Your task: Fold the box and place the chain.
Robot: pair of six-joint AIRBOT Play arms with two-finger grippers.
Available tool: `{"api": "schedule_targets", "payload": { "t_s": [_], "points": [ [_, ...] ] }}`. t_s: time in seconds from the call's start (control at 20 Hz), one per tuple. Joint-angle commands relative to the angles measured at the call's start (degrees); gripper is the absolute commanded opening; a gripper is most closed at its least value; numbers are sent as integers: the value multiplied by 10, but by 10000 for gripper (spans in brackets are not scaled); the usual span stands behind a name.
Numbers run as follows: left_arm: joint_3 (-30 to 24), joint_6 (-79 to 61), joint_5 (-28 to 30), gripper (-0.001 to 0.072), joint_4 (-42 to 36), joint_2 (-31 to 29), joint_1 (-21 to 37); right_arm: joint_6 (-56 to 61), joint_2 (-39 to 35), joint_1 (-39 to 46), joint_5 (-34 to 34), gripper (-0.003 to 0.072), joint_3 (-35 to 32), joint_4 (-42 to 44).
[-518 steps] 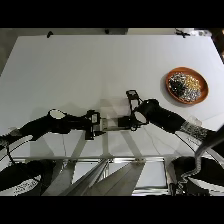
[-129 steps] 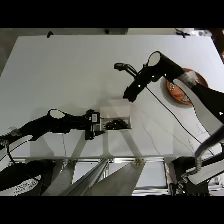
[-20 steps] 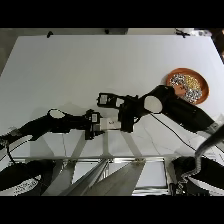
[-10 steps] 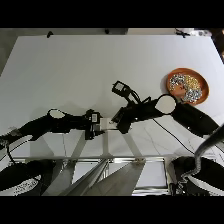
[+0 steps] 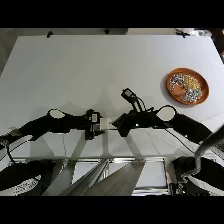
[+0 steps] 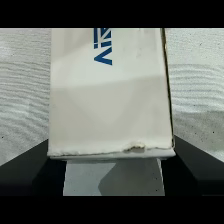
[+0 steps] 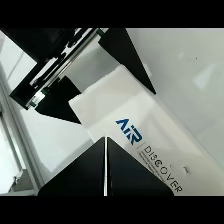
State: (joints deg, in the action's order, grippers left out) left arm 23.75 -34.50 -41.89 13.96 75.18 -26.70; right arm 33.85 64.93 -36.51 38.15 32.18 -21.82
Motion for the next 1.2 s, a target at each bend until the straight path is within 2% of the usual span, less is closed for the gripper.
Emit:
{"api": "schedule_targets", "payload": {
  "t_s": [0.0,0.55,0.9,1.15],
  "points": [
    [0,0,0,112,0,0,0,-15,0,0,-3,5,-9,12],
    [0,0,0,112,0,0,0,-59,69,0,41,5,-14,13],
    [0,0,0,112,0,0,0,-59,62,0,21,7,-16,13],
    [0,0,0,112,0,0,0,-59,-2,0,-29,8,-12,13]
  ]
}}
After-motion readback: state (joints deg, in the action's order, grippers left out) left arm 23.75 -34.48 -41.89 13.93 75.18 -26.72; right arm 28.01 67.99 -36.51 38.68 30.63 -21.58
